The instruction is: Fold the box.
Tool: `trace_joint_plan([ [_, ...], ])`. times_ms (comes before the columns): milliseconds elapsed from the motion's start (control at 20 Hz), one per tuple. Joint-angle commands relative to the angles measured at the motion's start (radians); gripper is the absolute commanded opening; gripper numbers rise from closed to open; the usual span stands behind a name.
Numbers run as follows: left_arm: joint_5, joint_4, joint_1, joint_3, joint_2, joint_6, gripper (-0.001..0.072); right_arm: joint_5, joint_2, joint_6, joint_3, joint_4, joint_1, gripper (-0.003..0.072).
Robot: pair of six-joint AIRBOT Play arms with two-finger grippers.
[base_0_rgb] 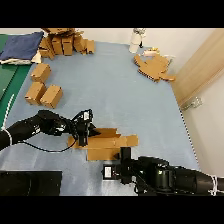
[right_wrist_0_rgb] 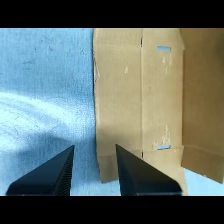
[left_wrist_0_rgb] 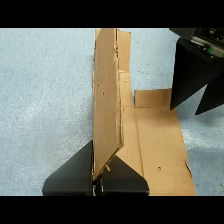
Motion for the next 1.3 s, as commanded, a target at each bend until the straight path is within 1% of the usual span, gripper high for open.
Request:
trace_joint_plan([
  [0, 0.0, 0.0, 0.0, 0.001, 0.0, 0.0, 0.0012, -0.022, -0.01, 0.005, -0.003, -0.018, -0.009, 0.0421],
  [200, 0.0, 0.0, 0.0, 0.001, 0.0, 0.0, 0.0012, -0.021, -0.01, 0.012, -0.003, -0.057, -0.011, 0.0421],
  [350, 0.0, 0.0, 0.0, 0.001, 0.0, 0.0, 0.0012, -0.018, -0.01, 0.056, -0.003, -0.11, -0.011, 0.0421],
  [800, 0.0, 0.0, 0.0, 0.001, 0.0, 0.0, 0.0012, -0.019, -0.034, 0.055, -0.003, -0.12, -0.011, 0.0421],
  [1000, 0.0, 0.0, 0.0, 0.001, 0.0, 0.0, 0.0012, -0.019, -0.035, 0.056, -0.003, -0.151, -0.013, 0.0421],
  [1150, 0.0, 0.0, 0.0, 0.001, 0.0, 0.0, 0.0012, -0.022, -0.056, 0.057, -0.003, -0.15, -0.075, 0.0421],
  [1250, 0.0, 0.0, 0.0, 0.001, 0.0, 0.0, 0.0012, -0.048, -0.056, 0.055, -0.002, -0.151, -0.106, 0.042],
])
